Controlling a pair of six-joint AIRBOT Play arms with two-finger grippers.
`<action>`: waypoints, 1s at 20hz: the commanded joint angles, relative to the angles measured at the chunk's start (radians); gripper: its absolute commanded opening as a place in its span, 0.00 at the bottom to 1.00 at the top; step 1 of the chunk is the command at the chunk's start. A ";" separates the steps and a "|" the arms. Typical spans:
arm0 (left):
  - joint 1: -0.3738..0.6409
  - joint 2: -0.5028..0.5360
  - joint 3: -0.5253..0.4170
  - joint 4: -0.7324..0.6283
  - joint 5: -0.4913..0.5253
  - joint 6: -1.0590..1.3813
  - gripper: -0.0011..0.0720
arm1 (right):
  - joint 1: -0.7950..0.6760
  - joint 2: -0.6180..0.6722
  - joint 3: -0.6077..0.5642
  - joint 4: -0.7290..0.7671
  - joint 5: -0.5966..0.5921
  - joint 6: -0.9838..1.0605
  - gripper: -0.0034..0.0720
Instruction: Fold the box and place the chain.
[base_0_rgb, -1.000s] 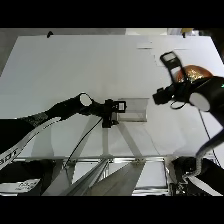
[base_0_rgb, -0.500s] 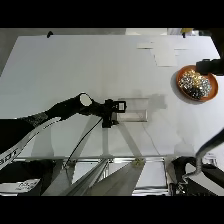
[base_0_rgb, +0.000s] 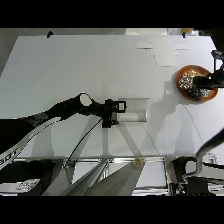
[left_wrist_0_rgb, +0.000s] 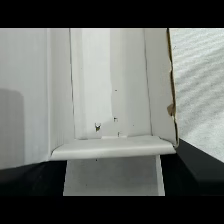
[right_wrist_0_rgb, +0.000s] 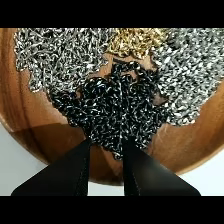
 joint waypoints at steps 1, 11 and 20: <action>0.001 0.001 0.000 0.000 0.000 0.000 0.10 | -0.006 -0.050 0.000 0.009 -0.020 -0.001 0.31; 0.001 0.001 0.000 0.000 0.000 0.000 0.10 | -0.006 -0.103 0.000 -0.024 -0.042 0.110 0.31; 0.001 0.001 0.000 0.000 0.000 0.000 0.10 | -0.006 -0.124 0.000 -0.027 -0.043 0.123 0.25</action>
